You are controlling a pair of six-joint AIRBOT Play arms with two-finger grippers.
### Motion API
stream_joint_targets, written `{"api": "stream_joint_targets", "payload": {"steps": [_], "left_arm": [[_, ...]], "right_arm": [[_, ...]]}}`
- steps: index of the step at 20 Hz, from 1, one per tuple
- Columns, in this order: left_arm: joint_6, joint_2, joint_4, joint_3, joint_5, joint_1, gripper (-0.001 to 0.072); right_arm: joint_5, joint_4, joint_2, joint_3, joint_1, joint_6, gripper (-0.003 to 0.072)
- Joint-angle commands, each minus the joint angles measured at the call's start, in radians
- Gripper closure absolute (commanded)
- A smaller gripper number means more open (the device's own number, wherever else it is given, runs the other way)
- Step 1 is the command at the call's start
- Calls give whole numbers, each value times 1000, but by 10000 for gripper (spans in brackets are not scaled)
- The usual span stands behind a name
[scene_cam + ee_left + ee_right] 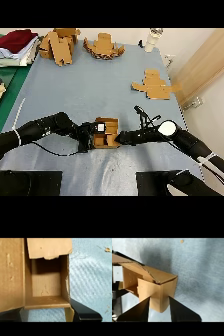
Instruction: Fold the box.
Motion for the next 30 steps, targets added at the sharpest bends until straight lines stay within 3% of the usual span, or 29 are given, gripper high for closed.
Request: {"api": "stream_joint_targets", "payload": {"steps": [1, 7, 15, 20, 30], "left_arm": [[0, 0, 2, 0, 0, 0, 246], [0, 0, 2, 0, -1, 0, 246], [0, 0, 2, 0, 0, 0, 246], [0, 0, 2, 0, 3, 0, 246], [0, 0, 2, 0, 0, 0, 246]], "right_arm": [[-23, -320, -6, 70, 110, 310, 320], [-22, -512, -114, 168, 267, 538, 393], [11, -530, -234, 264, 333, 587, 385], [152, -622, -275, 304, 333, 723, 383], [193, -649, -291, 320, 380, 959, 383]]}}
